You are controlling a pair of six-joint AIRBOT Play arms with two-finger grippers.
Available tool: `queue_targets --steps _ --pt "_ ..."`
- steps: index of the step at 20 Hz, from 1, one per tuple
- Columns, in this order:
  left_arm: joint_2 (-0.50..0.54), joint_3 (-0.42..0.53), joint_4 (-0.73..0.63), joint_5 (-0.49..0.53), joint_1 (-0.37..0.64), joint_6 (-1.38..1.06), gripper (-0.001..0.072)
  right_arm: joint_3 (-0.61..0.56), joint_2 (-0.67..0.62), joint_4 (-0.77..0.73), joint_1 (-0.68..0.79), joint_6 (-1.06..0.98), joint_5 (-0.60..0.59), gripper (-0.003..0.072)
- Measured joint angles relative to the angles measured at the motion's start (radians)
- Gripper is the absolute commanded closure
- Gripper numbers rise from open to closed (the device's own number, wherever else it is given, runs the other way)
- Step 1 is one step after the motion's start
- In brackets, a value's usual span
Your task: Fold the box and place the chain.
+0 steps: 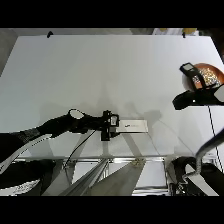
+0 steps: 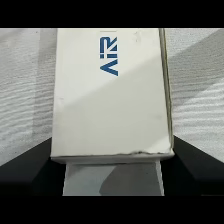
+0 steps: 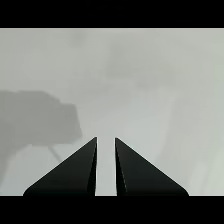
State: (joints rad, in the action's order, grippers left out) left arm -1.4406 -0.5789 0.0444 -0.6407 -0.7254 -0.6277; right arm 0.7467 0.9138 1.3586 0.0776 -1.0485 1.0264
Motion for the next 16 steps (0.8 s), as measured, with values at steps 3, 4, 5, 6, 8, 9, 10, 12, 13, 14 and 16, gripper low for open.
queue_targets --steps 3,4,5,6,8,9,10,12,13,14,16 --pt "0.000 0.000 0.000 -0.001 0.000 0.000 0.0561 -0.013 -0.002 -0.014 0.048 -0.026 -0.012 0.0570" --pt "0.000 0.000 0.000 -0.002 0.000 0.000 0.0561 -0.016 -0.002 -0.024 0.056 -0.030 -0.016 0.0570" --pt "0.000 0.000 0.000 -0.003 0.000 0.000 0.0562 -0.019 -0.002 -0.031 0.061 -0.033 -0.019 0.0570" --pt "0.000 0.000 0.000 -0.004 0.000 0.000 0.0562 -0.021 -0.002 -0.037 0.066 -0.037 -0.023 0.0570" --pt "0.000 0.000 0.000 -0.007 0.000 0.000 0.0562 -0.023 -0.002 -0.051 0.071 -0.041 -0.027 0.0569" --pt "0.000 0.000 -0.003 -0.011 0.000 0.000 0.0562 -0.024 -0.002 -0.061 0.072 -0.044 -0.029 0.0569" --pt "0.000 0.000 -0.010 -0.015 0.000 -0.001 0.0562 -0.025 -0.002 -0.071 0.073 -0.044 -0.027 0.0569" --pt "0.000 0.000 -0.018 -0.022 0.000 0.000 0.0562 -0.025 -0.002 -0.097 0.074 -0.045 -0.027 0.0569" --pt "0.000 0.000 -0.021 -0.023 0.000 0.000 0.0562 -0.025 -0.002 -0.110 0.075 -0.047 -0.027 0.0569" --pt "0.000 0.000 -0.022 -0.026 0.000 0.000 0.0561 -0.025 -0.002 -0.123 0.075 -0.047 -0.027 0.0569" --pt "0.008 0.000 -0.026 -0.027 0.000 -0.001 0.0559 -0.026 -0.002 -0.140 0.075 -0.047 -0.024 0.0569"
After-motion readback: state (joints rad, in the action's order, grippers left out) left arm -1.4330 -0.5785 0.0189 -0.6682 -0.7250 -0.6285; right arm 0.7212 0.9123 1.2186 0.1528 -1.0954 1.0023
